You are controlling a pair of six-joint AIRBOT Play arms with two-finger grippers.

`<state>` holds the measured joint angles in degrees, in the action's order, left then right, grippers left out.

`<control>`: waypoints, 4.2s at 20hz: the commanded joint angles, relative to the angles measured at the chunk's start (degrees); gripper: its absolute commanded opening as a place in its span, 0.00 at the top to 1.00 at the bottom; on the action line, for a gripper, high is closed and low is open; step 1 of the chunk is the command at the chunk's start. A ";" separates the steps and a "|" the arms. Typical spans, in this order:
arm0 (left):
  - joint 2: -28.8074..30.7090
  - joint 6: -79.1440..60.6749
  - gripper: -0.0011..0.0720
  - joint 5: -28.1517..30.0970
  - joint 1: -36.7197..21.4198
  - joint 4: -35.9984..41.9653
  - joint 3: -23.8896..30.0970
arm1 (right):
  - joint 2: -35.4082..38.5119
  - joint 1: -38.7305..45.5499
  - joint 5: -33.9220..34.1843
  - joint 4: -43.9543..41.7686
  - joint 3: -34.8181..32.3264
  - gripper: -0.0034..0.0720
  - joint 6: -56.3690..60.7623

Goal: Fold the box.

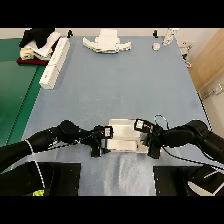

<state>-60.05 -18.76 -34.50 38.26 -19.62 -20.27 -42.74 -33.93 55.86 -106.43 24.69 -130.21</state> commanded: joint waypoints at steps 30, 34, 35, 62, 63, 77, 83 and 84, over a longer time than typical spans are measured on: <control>0.00 0.13 0.26 0.00 -0.02 0.09 -0.02 | -2.89 32.11 12.57 -26.14 -5.20 0.91 32.15; 0.00 0.13 0.26 0.00 -0.02 0.09 -0.02 | -2.91 28.96 13.73 -26.27 -0.72 0.64 32.20; 0.00 0.13 0.26 0.00 -0.02 0.09 -0.02 | -2.91 27.98 13.75 -26.27 0.46 0.64 32.20; 0.00 0.13 0.26 -0.02 -0.02 0.09 -0.02 | -18.71 -19.89 8.39 17.07 16.74 0.44 99.45; 0.00 0.13 0.26 -0.02 -0.02 0.09 -0.02 | -20.26 -20.55 10.10 17.59 17.86 0.44 100.45; 0.00 0.13 0.26 0.00 -0.02 0.09 -0.02 | -22.99 -21.51 11.69 19.21 19.30 0.95 103.16; 0.00 0.13 0.26 -0.02 -0.02 0.09 -0.02 | -22.71 -21.49 21.07 18.36 24.00 0.38 99.10; 0.02 0.13 0.26 -0.02 -0.02 0.09 -0.02 | -22.27 -21.46 22.97 18.80 25.59 0.38 98.99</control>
<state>-60.05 -18.59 -34.57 38.26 -19.46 -20.27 -65.45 -55.40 72.64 -88.01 47.22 -29.69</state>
